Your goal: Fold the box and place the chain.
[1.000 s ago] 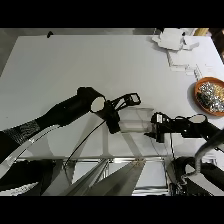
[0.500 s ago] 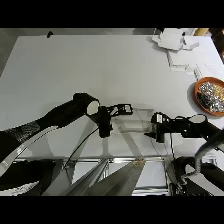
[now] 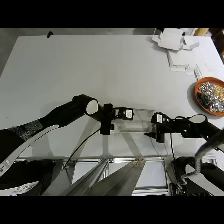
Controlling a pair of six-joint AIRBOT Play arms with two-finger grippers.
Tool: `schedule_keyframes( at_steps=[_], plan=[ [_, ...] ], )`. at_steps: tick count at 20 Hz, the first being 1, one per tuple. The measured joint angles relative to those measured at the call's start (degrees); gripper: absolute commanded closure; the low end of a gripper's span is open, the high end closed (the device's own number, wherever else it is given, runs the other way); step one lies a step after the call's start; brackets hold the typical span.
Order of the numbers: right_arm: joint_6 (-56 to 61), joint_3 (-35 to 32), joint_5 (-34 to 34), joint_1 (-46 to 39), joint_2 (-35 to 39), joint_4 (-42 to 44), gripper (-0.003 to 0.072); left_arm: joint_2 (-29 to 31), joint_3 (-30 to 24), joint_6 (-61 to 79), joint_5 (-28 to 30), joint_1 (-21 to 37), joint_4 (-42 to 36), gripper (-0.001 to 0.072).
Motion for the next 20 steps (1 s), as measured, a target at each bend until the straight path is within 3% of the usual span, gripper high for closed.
schedule_keyframes(
  at_steps=[2, 4, 6, 7, 15, 17, 20],
  plan=[
    [0.0, 0.0, 0.0, 0.0, 0.0, 0.0, 0.0278, -0.6, 0.0, 1.4, 0.4, -0.5, -1.4, 0.0452],
    [0.0, 0.0, 0.0, 0.0, 0.0, 0.0, 0.0278, -0.9, 0.0, 2.3, 0.6, -0.9, -2.9, 0.0463],
    [0.0, 0.0, 0.0, 0.0, 0.0, 0.0, 0.0278, -1.0, 0.0, 2.7, 0.6, -1.2, -4.3, 0.0558],
    [0.0, 0.0, 0.0, 0.0, 0.0, 0.0, 0.0278, -1.1, 0.0, 2.9, 0.6, -1.2, -4.9, 0.0569],
    [0.0, 0.0, 0.0, 0.0, 0.0, 0.0, 0.0277, -3.1, 0.0, 5.8, 2.8, -2.3, -10.8, 0.0552],
    [0.0, 0.0, 0.0, 0.0, 0.0, 0.0, 0.0278, -3.6, 0.0, 7.8, 3.6, -2.9, -12.9, 0.0420],
    [0.0, 0.0, 0.0, 0.0, 0.0, 0.0, 0.0278, -3.9, 0.0, 9.5, 4.7, -3.3, -15.1, 0.0344]
  ],
)
